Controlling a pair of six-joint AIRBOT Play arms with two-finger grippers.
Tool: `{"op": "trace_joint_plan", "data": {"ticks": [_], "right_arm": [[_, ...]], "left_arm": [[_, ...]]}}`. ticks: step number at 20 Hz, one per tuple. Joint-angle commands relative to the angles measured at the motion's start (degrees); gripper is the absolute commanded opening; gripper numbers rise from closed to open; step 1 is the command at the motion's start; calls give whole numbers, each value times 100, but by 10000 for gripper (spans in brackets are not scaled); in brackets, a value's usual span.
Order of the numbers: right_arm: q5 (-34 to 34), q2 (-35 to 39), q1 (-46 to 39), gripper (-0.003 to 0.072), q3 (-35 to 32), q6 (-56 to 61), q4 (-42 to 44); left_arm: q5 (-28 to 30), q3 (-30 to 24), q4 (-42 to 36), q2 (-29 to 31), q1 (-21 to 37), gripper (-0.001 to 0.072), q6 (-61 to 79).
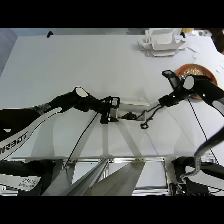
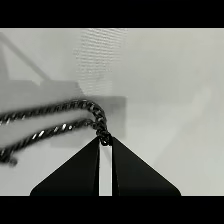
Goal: Fold the box and place the chain.
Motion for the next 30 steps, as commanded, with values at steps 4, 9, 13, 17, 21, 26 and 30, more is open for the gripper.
{"op": "trace_joint_plan", "data": {"ticks": [4, 9, 13, 17, 21, 26, 30], "right_arm": [[1005, 1698, 861, 15, 4, 24, 748], [1010, 2767, 1572, 15, 7, -452, 2302], [385, 3034, 1635, 15, 7, -966, 3458], [-81, 3032, 1633, 15, 4, -1327, 3740], [-424, 2990, 1633, 15, -125, -1329, 3654], [-385, 2555, 1635, 16, -422, -1327, 3394], [-319, 2323, 1633, 94, -422, -1322, 3394]], "left_arm": [[0, 0, 0, 2, 4, 206, 0], [0, 0, 0, 2, 4, 206, 0], [0, 0, 0, 2, 4, 206, 0], [0, 0, 0, 2, 4, 206, 0], [0, 0, 0, 2, 4, 206, 0], [0, 0, 0, 2, 4, 206, 2], [0, 0, 0, 2, 4, 206, 0]]}}
